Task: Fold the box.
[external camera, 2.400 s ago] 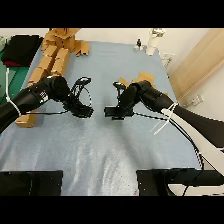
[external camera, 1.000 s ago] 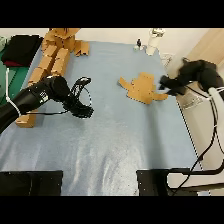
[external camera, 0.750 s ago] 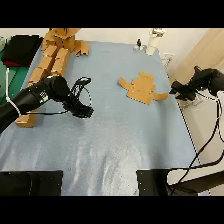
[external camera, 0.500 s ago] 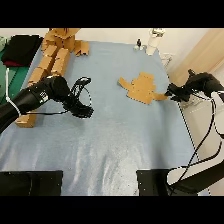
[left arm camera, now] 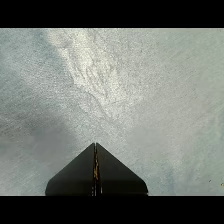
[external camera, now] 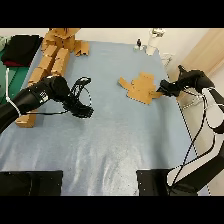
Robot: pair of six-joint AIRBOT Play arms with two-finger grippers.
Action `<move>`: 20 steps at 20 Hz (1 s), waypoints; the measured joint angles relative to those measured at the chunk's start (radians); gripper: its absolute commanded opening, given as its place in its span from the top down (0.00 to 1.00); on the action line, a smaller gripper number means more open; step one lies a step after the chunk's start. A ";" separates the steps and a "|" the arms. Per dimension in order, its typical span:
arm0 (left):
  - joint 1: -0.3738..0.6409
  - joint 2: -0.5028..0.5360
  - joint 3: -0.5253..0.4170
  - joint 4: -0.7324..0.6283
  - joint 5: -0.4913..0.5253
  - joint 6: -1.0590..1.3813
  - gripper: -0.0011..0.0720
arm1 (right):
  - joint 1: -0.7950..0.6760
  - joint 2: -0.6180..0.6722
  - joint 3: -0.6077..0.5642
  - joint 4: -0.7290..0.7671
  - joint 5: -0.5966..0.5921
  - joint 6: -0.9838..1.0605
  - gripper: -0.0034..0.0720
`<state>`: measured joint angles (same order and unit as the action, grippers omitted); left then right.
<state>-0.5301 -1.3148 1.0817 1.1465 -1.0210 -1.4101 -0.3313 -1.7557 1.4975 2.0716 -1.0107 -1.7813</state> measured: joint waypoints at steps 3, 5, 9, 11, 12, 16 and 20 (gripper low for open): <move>0.000 0.000 0.000 0.000 0.000 0.000 0.97 | 0.022 -0.011 0.011 0.008 -0.031 -0.005 0.95; 0.000 0.000 0.000 0.000 0.000 0.000 0.97 | 0.042 -0.012 0.014 0.012 -0.063 -0.008 0.95; 0.000 0.000 0.000 0.000 0.000 0.000 0.97 | 0.105 0.020 0.010 0.011 -0.193 -0.036 0.96; 0.000 0.000 0.000 0.000 0.000 0.000 0.97 | 0.155 0.079 -0.032 0.010 -0.250 -0.044 0.96; 0.000 0.000 0.000 0.000 0.000 0.000 0.97 | 0.182 0.119 -0.068 0.009 -0.256 -0.044 0.96; 0.000 0.000 0.000 0.000 0.000 0.000 0.97 | 0.301 0.347 -0.301 0.005 -0.199 -0.005 0.96; 0.000 0.000 0.000 0.000 0.000 0.000 0.97 | 0.417 0.599 -0.589 -0.001 -0.137 0.069 0.96</move>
